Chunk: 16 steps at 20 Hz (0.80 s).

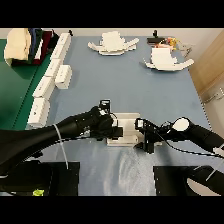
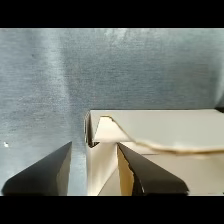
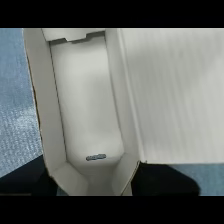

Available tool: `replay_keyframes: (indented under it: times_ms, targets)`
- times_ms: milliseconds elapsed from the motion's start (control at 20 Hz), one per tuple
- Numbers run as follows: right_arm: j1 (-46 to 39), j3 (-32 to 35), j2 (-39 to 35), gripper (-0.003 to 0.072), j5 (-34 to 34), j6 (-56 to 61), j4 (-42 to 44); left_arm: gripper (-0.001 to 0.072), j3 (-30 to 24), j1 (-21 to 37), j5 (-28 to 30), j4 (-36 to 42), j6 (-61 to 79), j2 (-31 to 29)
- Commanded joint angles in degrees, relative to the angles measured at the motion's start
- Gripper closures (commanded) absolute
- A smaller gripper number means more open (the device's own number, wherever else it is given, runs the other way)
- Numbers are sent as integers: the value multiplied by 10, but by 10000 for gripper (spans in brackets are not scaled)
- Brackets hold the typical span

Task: Fold the box.

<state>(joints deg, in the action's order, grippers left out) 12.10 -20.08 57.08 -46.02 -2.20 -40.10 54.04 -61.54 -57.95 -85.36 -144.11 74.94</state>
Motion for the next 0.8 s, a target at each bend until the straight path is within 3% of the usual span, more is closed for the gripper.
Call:
replay_keyframes:
  times_ms: [0,150,250,300,600,650,700,750]
  targets:
    - [0,0,0,181,0,0,0,311,45,-19,-61,-29,-35,49]
    - [0,0,0,182,0,0,0,372,71,-27,-82,-32,-38,74]
    - [0,0,0,182,0,0,0,641,82,-29,-82,-31,-40,84]
    - [0,0,0,181,0,0,0,696,84,-30,-83,-31,-40,87]
    - [0,0,0,182,0,0,0,691,88,-31,-122,-29,-63,86]
    - [0,0,0,182,0,0,0,429,90,-31,-122,-25,-62,86]
    - [0,0,0,181,0,0,0,59,94,-31,-123,-18,-57,85]
    - [0,0,0,182,0,0,0,13,102,-31,-132,-17,-57,84]
